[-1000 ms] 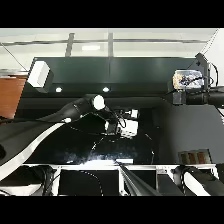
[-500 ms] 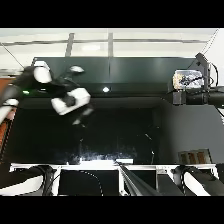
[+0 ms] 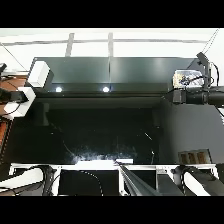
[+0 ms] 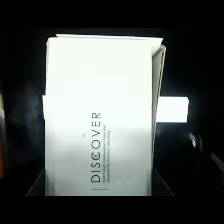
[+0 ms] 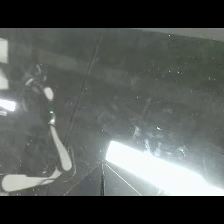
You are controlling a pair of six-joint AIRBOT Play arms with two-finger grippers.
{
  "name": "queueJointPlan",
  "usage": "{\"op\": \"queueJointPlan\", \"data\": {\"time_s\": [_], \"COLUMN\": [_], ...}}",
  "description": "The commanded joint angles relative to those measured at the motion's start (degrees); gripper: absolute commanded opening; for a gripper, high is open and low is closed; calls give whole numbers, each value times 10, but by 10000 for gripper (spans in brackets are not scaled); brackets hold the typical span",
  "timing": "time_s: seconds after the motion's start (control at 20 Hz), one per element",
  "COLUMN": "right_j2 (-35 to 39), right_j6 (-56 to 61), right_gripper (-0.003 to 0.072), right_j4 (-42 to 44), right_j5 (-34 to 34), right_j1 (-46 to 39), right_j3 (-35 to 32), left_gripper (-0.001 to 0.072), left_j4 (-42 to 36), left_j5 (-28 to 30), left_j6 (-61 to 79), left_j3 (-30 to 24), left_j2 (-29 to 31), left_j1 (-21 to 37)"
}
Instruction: Fold the box and place the chain.
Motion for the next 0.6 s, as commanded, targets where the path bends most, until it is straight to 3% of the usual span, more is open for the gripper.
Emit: {"op": "queueJointPlan", "data": {"time_s": [0.0, 0.35, 0.4, 0.45, 0.5, 0.55], "right_j2": [0, 0, 0, 0, 0, 0], "right_j6": [8, 14, 14, 14, 14, 15], "right_gripper": [8, 9, 8, 9, 8, 8], "right_j4": [1, -1, -1, -1, -1, -1], "right_j5": [-16, -33, -36, -39, -39, -37], "right_j1": [0, 0, 0, 0, 0, 0], "right_j3": [1, 0, 1, 1, 1, 1], "left_gripper": [284, 293, 347, 585, 708, 708], "left_j4": [-25, -56, -61, -63, -59, -49], "left_j5": [101, 178, 197, 205, 202, 187], "left_j6": [54, 52, 50, 49, 35, 26], "left_j3": [0, 0, 0, 1, 6, 16], "left_j2": [-26, -100, -101, -100, -96, -88], "left_j1": [17, -32, -35, -37, -40, -42]}}
